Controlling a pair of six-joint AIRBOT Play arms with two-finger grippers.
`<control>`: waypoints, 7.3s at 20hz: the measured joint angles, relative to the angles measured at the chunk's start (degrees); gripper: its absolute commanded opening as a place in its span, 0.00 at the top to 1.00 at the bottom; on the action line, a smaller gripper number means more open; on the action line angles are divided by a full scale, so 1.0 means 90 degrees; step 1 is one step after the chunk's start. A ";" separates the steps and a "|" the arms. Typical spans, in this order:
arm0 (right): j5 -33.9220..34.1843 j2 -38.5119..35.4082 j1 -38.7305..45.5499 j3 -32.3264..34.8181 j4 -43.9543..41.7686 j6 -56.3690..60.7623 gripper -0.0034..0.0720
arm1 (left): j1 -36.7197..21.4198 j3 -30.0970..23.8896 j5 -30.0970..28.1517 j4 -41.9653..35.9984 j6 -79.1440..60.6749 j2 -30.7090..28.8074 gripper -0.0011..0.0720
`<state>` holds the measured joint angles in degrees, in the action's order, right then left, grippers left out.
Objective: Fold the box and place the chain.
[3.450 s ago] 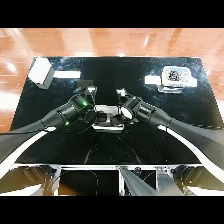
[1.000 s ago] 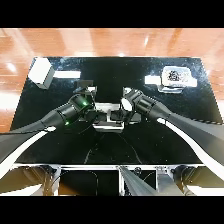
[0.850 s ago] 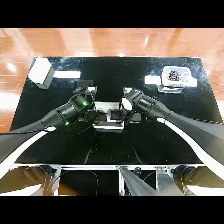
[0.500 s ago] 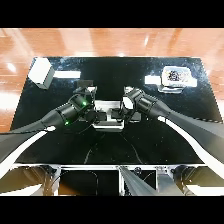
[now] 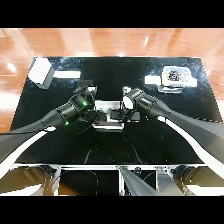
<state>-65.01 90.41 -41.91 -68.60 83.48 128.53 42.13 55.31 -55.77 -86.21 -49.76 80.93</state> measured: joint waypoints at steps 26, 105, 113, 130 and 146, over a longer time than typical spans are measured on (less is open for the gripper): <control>-0.2208 -0.2803 0.1457 0.0000 0.2567 -0.1982 0.39 | 0.0000 -0.0002 -0.0170 -0.0015 0.0012 0.0002 0.96; -0.1120 -0.2164 0.4459 -0.4473 -0.0199 -0.4699 0.91 | 0.0000 -0.0002 -0.0075 -0.0151 0.0010 0.0002 0.96; -0.1923 -0.3577 0.2244 -0.2985 -0.0282 -0.4583 0.91 | 0.0000 -0.0002 0.0005 -0.0168 0.0010 0.0002 0.96; -0.0389 -0.3441 -0.0141 -0.1554 -0.0279 -0.4068 0.92 | 0.0000 -0.0002 0.0083 -0.0158 0.0010 0.0002 0.96; -0.0066 -0.2239 -0.0007 -0.1331 -0.0289 -0.4333 0.92 | 0.0000 -0.0002 0.0080 -0.0163 0.0010 0.0002 0.96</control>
<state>-65.60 70.26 -41.98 -80.58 80.88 89.54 42.13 55.29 -55.05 -87.68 -49.67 80.95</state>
